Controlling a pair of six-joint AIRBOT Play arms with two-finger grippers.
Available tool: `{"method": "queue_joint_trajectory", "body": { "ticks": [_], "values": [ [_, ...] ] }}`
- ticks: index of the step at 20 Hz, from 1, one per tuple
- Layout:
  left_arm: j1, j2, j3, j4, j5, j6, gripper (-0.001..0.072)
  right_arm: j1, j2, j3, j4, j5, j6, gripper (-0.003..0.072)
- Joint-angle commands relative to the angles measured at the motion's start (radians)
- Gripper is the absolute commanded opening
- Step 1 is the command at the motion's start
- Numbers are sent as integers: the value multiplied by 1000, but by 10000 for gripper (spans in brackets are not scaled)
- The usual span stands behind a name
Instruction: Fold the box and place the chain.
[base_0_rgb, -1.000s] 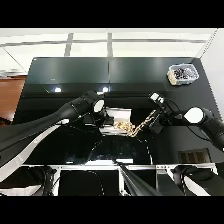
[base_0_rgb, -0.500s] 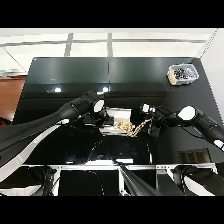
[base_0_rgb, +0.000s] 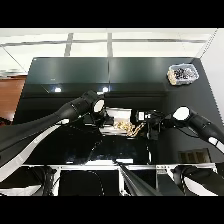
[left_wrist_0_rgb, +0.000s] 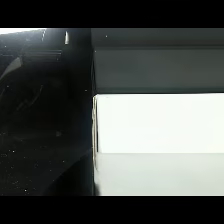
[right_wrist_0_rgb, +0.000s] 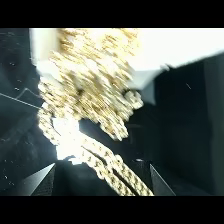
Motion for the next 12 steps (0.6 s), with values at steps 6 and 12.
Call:
{"method": "queue_joint_trajectory", "body": {
  "ticks": [6,12],
  "values": [
    [0,0,0,0,0,0,29,35,-55,0,-2,-30,-35,703],
    [0,0,0,0,0,0,29,35,-55,0,-18,5,-32,161]
  ]
}}
